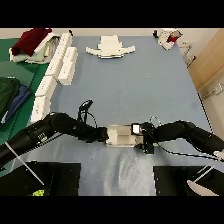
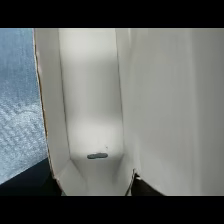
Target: Fold the box.
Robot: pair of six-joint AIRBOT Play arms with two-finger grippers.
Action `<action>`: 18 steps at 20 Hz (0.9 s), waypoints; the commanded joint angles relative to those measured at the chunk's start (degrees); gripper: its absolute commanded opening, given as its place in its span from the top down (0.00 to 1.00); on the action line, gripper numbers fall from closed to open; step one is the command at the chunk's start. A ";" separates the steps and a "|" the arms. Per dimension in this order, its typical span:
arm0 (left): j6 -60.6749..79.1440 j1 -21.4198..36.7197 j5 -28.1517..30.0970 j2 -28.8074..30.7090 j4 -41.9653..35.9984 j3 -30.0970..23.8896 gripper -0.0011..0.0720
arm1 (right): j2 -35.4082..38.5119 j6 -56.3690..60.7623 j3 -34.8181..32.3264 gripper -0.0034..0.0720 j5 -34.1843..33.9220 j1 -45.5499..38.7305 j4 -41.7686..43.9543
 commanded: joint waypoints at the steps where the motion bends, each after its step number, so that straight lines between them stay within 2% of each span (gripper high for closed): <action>1: -9.60 -5.09 2.64 -3.30 6.01 2.62 0.44 | 0.02 0.00 0.04 0.34 0.00 0.04 0.00; 5: -21.59 -8.83 -1.44 -8.52 18.69 8.44 0.44 | 0.02 0.00 0.04 0.34 0.00 0.04 0.00; 8: -28.11 -12.07 -6.78 -12.24 25.99 12.41 0.44 | 0.02 0.00 0.04 0.34 0.00 0.04 0.00; 14: -29.73 -16.04 -10.34 -20.59 28.15 19.10 0.44 | 0.02 0.00 0.04 0.34 0.00 0.04 0.00; 18: -33.90 -16.09 -8.33 -22.43 28.76 19.96 0.44 | 0.02 0.00 0.04 0.34 0.02 0.04 0.00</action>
